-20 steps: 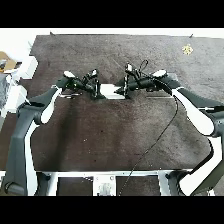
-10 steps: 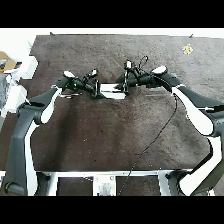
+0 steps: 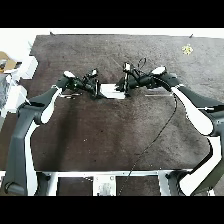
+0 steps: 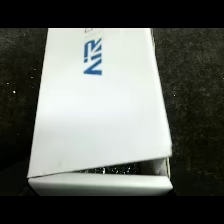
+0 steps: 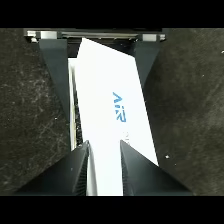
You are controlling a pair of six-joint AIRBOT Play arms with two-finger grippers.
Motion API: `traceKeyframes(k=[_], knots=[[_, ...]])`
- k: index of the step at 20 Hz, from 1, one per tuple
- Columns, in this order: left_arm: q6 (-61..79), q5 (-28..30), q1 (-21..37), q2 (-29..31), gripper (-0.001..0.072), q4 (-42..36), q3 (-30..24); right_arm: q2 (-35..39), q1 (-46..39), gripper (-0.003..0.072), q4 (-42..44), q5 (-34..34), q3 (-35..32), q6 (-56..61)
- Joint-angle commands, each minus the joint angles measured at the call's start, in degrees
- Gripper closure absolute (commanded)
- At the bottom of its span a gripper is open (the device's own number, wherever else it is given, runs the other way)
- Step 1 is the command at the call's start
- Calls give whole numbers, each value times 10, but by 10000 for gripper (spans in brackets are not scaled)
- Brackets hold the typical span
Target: Fold the box and place the chain.
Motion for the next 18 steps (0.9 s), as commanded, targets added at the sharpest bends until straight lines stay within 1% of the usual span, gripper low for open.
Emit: traceKeyframes(k=[1, 4, 6, 7, 10, 11, 12, 13, 15, 17, 18], knots=[[0, -1, 0, 0, 306, 0, 0, -4, 0, 470, -31, 32, 0, 36], [0, -1, 0, 0, 306, 0, 0, -20, -1, 470, -49, 33, 0, 53], [0, -1, 0, 0, 306, 0, 0, -17, -2, 470, -35, 31, 0, 53], [0, -1, 0, 0, 306, 0, 0, -11, -5, 470, -9, 31, 0, 53], [0, -1, 0, 0, 306, 0, 0, 5, -13, 472, 116, 35, 0, 40], [0, -1, 0, 0, 306, 0, 0, 5, -13, 488, 148, 37, 0, 40], [0, -1, 0, 0, 306, 0, 0, 3, -10, 597, 153, 38, 0, 40], [0, -1, 0, 0, 306, 0, 0, 2, -7, 653, 143, 37, 0, 42], [0, -1, 0, 0, 306, 0, 0, -9, -4, 658, 113, 38, 0, 64], [0, -1, 0, 0, 306, 0, 0, -21, -4, 683, 65, 45, 0, 88], [0, -1, 0, 0, 306, 0, 0, -25, -4, 683, 33, 51, 0, 94]])
